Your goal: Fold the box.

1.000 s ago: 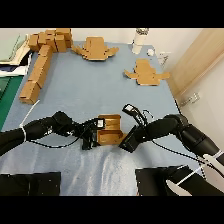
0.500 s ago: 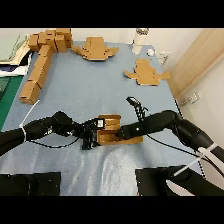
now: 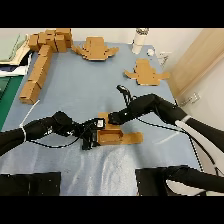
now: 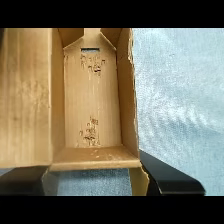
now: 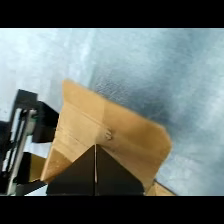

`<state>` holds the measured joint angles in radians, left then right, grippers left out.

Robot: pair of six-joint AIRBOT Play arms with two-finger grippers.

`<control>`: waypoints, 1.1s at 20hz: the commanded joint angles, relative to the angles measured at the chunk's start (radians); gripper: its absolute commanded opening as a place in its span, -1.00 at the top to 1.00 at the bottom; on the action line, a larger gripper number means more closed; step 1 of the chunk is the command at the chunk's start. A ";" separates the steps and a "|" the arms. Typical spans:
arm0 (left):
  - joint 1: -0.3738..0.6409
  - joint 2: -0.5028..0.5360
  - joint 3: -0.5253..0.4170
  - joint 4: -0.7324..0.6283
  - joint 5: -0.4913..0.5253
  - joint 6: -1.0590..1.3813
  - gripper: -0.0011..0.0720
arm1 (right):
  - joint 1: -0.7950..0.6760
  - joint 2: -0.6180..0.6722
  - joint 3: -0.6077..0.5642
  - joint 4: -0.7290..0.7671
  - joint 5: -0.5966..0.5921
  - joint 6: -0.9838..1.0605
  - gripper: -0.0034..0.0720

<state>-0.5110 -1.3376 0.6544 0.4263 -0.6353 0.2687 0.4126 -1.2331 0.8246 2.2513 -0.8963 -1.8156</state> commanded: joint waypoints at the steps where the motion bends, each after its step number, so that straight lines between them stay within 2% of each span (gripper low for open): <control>1: 0.000 0.000 0.001 0.000 0.000 0.000 -0.33 | 0.001 -0.103 0.024 -0.003 -0.011 -0.019 0.90; 16: 0.000 0.000 0.001 0.000 0.000 0.000 -0.33 | 0.005 -0.101 0.033 -0.012 -0.010 -0.037 0.91; 20: -0.001 0.000 0.001 0.000 0.000 0.000 -0.33 | -0.033 0.036 0.105 -0.072 -0.038 -0.036 0.90; 22: 0.000 0.000 0.001 0.000 0.000 0.000 -0.33 | -0.037 0.133 0.104 -0.168 -0.074 -0.032 0.91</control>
<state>-0.5114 -1.3376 0.6544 0.4267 -0.6357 0.2684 0.3870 -1.2022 0.9108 2.1811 -0.9352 -1.8500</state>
